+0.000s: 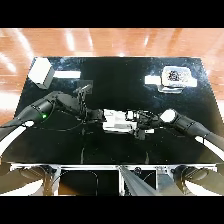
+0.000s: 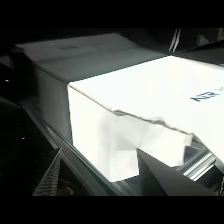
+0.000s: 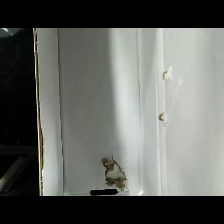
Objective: Fold the box and place the chain.
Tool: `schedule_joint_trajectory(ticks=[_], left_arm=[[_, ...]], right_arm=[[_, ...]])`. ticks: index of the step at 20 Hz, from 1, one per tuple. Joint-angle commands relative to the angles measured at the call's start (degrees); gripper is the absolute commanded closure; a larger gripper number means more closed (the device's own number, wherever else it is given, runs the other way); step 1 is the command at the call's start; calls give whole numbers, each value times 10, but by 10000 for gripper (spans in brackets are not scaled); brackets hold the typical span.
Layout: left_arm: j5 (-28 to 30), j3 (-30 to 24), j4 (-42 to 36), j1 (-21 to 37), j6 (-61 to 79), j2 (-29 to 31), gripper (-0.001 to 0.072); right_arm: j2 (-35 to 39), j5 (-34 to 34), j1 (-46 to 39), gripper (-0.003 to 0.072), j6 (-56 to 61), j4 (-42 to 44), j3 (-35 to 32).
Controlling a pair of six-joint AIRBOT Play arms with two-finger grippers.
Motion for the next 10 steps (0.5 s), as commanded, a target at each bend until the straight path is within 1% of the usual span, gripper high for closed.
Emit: schedule_joint_trajectory(ticks=[1,3,5,10], left_arm=[[-2,0,0,-9,0,0,124],[-2,0,0,-9,0,0,124],[-2,0,0,-9,0,0,124],[-2,0,0,-9,0,0,124]], right_arm=[[0,0,0,139,0,0,0],[0,0,0,141,0,0,0],[0,0,0,318,0,0,0],[0,0,0,313,0,0,0]])
